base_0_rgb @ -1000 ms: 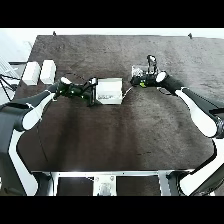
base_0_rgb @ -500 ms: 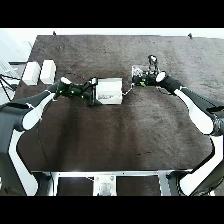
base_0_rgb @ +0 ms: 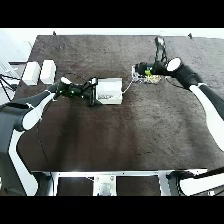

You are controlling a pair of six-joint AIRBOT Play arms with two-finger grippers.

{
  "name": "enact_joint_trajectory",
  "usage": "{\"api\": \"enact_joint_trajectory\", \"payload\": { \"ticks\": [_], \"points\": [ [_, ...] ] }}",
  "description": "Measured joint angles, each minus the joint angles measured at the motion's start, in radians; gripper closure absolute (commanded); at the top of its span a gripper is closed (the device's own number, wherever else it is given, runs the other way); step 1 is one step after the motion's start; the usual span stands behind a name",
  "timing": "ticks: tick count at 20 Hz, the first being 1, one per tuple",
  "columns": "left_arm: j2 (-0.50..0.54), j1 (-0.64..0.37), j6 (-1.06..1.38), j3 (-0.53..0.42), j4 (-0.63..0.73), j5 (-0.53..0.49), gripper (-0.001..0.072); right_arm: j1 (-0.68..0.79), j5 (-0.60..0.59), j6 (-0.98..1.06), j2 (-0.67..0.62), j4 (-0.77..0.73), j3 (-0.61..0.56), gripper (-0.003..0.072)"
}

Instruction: Fold the box and place the chain.

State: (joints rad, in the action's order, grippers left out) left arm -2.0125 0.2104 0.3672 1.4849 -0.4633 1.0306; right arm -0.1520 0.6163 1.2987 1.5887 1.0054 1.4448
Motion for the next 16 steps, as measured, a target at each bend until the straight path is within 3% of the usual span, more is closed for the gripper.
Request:
{"api": "enact_joint_trajectory", "payload": {
  "ticks": [8,16],
  "points": [
    [0.0,0.0,0.0,0.0,0.0,0.001,0.0178,-0.085,0.027,-0.001,-0.276,0.104,-0.001,0.0679],
    [0.0,0.0,0.0,0.0,0.0,0.002,0.0178,-0.191,0.037,0.0,-0.398,0.156,-0.001,0.0678]
  ]
}}
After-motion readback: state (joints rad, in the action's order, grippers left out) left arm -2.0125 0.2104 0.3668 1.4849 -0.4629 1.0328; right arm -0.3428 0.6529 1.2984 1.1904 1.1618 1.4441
